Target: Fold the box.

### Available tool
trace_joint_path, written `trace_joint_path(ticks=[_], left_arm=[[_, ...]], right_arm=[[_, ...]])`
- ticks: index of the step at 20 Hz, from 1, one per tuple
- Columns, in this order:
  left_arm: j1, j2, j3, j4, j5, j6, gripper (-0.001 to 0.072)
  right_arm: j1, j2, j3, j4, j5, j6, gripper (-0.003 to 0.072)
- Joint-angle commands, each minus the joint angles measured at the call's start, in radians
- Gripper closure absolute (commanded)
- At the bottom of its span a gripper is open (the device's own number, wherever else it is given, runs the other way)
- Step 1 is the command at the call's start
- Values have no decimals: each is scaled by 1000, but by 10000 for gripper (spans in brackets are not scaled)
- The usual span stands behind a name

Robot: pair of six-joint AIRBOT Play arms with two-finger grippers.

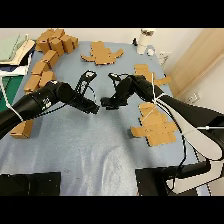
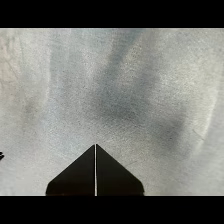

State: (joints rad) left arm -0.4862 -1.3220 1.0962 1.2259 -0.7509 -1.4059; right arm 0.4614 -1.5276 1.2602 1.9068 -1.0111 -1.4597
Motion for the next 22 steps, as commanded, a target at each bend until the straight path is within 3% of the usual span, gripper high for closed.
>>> trace_joint_path(ticks=[1,17,19,22], left_arm=[[0,-1,0,0,0,0,697],[0,-1,0,-21,27,0,697],[0,-1,0,-50,35,0,697],[0,-1,0,-52,55,0,697]], right_arm=[[0,0,1,0,0,0,681],[-2,0,9,21,5,30,681],[-42,2,79,-93,-99,42,681],[-168,8,235,-471,-422,61,681]])
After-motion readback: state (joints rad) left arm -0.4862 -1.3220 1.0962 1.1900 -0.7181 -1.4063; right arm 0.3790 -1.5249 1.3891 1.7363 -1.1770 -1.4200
